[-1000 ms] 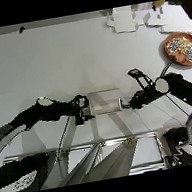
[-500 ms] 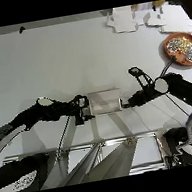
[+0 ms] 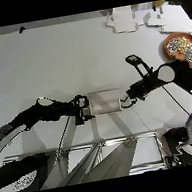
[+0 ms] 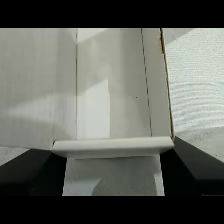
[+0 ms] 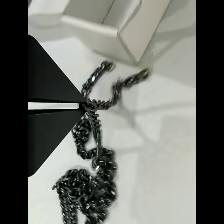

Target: Fold the box and place the chain.

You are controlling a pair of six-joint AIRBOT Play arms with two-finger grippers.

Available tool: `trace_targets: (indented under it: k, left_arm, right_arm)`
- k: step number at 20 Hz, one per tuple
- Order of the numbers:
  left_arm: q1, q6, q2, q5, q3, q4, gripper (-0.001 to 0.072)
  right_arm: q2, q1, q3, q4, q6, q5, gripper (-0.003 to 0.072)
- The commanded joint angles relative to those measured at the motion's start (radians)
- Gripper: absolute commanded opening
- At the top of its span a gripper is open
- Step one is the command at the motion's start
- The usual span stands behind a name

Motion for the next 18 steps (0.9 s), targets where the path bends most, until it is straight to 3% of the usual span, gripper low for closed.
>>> trace_targets:
  k: [1, 4, 8, 13, 18]
  left_arm:
    - [0.0, 0.0, 0.0, 0.0, 0.001, 0.0, 0.0256]
    - [0.0, 0.0, 0.0, 0.0, 0.001, 0.0, 0.0256]
    - [0.0, 0.0, 0.0, 0.0, 0.001, 0.0, 0.0256]
    - [0.0, 0.0, 0.0, 0.0, 0.001, 0.0, 0.0256]
    - [0.0, 0.0, 0.0, 0.0, 0.001, 0.0, 0.0256]
  right_arm:
    - [0.053, 0.034, 0.166, -0.004, -0.011, 0.109, 0.0015]
    - [0.065, 0.115, 0.286, 0.01, -0.005, 0.165, 0.0015]
    - [0.065, 0.261, 0.368, 0.054, 0.025, 0.148, 0.0015]
    - [0.028, 0.388, 0.375, 0.052, 0.061, 0.029, 0.0015]
    - [-0.085, 0.417, 0.373, 0.038, 0.068, 0.024, 0.0015]
